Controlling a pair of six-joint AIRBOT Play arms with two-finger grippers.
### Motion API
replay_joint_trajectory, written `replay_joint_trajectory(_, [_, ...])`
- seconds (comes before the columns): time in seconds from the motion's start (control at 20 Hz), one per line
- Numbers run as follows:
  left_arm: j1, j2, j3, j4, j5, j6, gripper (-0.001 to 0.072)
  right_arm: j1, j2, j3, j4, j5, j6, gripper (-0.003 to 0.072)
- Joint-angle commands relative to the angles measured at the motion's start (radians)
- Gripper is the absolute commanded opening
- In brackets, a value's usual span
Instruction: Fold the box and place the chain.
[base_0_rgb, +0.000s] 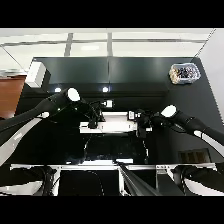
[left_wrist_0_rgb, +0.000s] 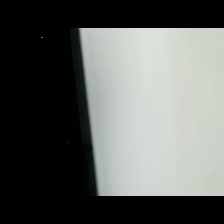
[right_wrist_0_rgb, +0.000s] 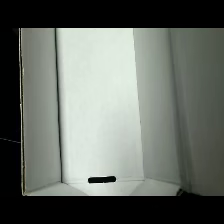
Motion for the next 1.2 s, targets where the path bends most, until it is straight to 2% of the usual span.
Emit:
replay_joint_trajectory(0.0, [0.000,0.000,0.001,0.000,0.001,0.000,0.0026,0.001,-0.001,0.001,-0.003,-0.003,0.002,0.0711])
replay_joint_trajectory(0.4, [0.000,0.000,0.001,0.000,0.001,0.000,0.0026,0.001,-0.001,0.001,-0.003,-0.009,0.008,0.0709])
replay_joint_trajectory(0.45, [0.000,0.000,0.001,0.000,0.001,0.000,0.0025,0.001,-0.001,0.001,-0.005,-0.009,0.009,0.0663])
replay_joint_trajectory(0.5, [0.000,0.000,0.001,0.000,0.001,0.000,0.0026,0.001,-0.001,0.001,-0.006,-0.008,0.009,0.0529])
replay_joint_trajectory(0.55, [0.000,0.000,0.001,0.000,0.001,0.000,0.0025,0.001,-0.001,0.001,-0.006,-0.008,0.009,0.0477])
replay_joint_trajectory(0.7, [0.001,0.000,0.001,0.000,0.001,0.000,0.0032,0.001,-0.001,0.001,-0.006,-0.008,0.009,0.0476])
replay_joint_trajectory(0.75, [0.002,0.003,0.001,0.000,0.000,0.000,0.0136,0.001,-0.001,0.001,-0.006,-0.008,0.009,0.0476])
replay_joint_trajectory(0.85, [0.008,0.028,0.001,0.003,0.000,-0.021,0.0514,0.001,-0.001,0.001,-0.006,-0.009,0.010,0.0476])
replay_joint_trajectory(0.9, [0.015,0.049,0.001,0.010,0.000,-0.051,0.0662,0.001,-0.001,0.001,-0.006,-0.009,0.010,0.0477])
replay_joint_trajectory(0.95, [0.024,0.074,0.001,0.023,-0.001,-0.090,0.0705,0.001,-0.001,0.001,-0.006,-0.009,0.010,0.0476])
replay_joint_trajectory(1.15, [0.079,0.209,0.000,0.221,-0.043,-0.398,0.0703,0.001,-0.001,0.001,-0.006,-0.009,0.010,0.0474])
